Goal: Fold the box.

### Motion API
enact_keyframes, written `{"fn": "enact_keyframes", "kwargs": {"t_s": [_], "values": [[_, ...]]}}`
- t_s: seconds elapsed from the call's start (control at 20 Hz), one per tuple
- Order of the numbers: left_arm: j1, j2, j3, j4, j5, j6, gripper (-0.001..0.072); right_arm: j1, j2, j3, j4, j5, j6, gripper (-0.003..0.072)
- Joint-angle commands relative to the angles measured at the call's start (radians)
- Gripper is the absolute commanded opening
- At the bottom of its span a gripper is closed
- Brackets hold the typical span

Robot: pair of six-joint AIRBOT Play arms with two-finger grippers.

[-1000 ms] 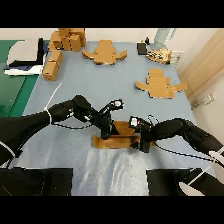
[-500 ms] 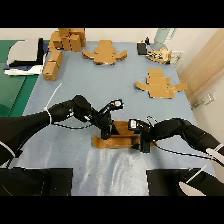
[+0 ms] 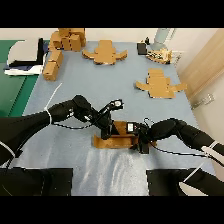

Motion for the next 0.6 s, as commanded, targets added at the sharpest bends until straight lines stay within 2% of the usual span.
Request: {"fn": "enact_keyframes", "kwargs": {"t_s": [0.0, 0.55], "values": [[0.0, 0.0, 0.001, 0.0, 0.0, 0.0, 0.0016, 0.006, -0.006, -0.001, -0.005, 0.001, -0.002, 0.0588], [0.0, 0.0, 0.001, 0.0, 0.0, 0.0, 0.0016, -0.017, -0.009, -0.005, -0.014, -0.012, -0.002, 0.0587]]}}
